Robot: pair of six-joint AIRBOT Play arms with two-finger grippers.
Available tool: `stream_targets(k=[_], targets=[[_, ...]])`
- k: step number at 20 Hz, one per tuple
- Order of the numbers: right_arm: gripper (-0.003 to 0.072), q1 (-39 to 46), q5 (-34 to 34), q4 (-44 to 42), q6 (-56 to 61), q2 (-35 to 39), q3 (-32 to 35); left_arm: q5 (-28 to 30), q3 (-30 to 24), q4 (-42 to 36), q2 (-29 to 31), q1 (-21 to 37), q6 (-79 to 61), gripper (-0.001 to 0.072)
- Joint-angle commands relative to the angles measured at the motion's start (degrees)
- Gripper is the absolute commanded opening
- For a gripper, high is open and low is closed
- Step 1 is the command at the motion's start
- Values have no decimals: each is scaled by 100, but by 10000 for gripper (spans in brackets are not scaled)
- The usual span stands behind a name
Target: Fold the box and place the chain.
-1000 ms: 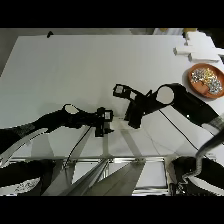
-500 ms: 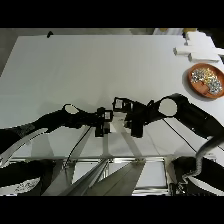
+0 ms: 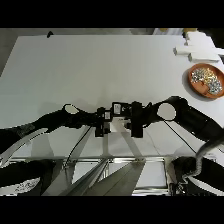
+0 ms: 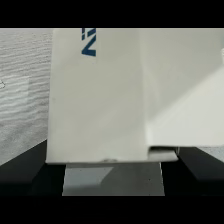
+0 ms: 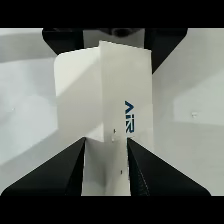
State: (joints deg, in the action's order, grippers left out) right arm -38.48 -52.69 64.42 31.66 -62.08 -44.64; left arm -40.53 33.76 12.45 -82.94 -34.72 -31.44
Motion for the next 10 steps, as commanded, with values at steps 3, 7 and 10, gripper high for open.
stream_targets(k=[3, 7, 10], targets=[[286, -9, 175, 155, 0, -4, 2, 0, 2, 2, 4, 0, -7, 203], [164, -9, 260, 155, -2, -4, 2, 0, 2, 0, 4, 0, -7, 203], [154, -9, 282, 153, -4, -7, 26, 0, 2, 2, 4, 0, -4, 203]])
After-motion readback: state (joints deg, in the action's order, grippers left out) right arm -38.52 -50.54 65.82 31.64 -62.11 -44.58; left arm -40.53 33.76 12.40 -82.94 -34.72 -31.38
